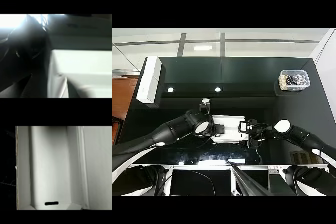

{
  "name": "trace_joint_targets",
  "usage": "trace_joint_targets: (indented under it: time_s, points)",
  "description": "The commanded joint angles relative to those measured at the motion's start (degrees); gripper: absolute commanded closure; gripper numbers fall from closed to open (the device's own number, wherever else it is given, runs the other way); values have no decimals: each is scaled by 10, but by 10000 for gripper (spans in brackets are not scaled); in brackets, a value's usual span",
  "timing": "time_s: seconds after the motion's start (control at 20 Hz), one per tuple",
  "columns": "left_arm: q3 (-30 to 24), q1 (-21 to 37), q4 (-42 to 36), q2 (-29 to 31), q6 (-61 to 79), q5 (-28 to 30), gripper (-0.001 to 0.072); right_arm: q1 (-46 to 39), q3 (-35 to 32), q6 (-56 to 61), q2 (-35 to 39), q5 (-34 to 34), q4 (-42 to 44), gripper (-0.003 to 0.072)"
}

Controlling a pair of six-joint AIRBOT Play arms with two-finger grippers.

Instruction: Fold the box and place the chain.

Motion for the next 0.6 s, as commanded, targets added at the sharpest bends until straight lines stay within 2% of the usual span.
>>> trace_joint_targets:
  time_s: [0.0,0.05,0.1,0.15,0.55]
  points:
    - [41,-11,8,-39,-6,-31,223,0,0,0,0,0,0,120]
    - [46,-12,8,-47,-2,-39,225,0,0,0,0,0,0,120]
    - [47,-12,8,-49,3,-45,295,0,0,0,0,0,0,120]
    - [47,-12,9,-49,11,-51,408,0,0,0,0,0,0,120]
    - [47,-12,10,-52,19,-48,420,0,0,0,0,0,0,120]
